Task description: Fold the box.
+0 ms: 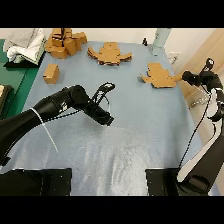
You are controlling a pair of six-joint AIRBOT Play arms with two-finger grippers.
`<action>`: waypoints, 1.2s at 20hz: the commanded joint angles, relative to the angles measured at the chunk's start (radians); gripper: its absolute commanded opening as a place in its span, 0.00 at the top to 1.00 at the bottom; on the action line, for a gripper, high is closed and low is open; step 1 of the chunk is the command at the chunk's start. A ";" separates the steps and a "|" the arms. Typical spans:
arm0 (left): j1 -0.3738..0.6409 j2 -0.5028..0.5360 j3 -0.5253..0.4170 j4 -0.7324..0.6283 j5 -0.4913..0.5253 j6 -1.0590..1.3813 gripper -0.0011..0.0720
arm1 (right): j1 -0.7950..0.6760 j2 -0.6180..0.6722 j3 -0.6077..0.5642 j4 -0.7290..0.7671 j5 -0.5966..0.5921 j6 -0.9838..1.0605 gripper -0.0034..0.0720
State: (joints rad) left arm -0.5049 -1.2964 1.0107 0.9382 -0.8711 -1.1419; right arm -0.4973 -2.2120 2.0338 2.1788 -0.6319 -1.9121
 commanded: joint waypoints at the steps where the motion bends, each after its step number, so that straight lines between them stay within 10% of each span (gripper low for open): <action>1: 0.000 0.000 0.000 0.000 0.000 0.000 0.86 | 0.001 -0.006 0.001 0.033 -0.005 0.000 0.57; 10: 0.000 0.000 0.000 0.000 0.000 0.000 0.86 | 0.012 0.042 0.042 0.089 -0.142 -0.005 0.95; 24: 0.000 0.000 0.000 0.000 0.000 0.000 0.86 | 0.110 0.438 -0.273 0.087 -0.428 -0.150 0.96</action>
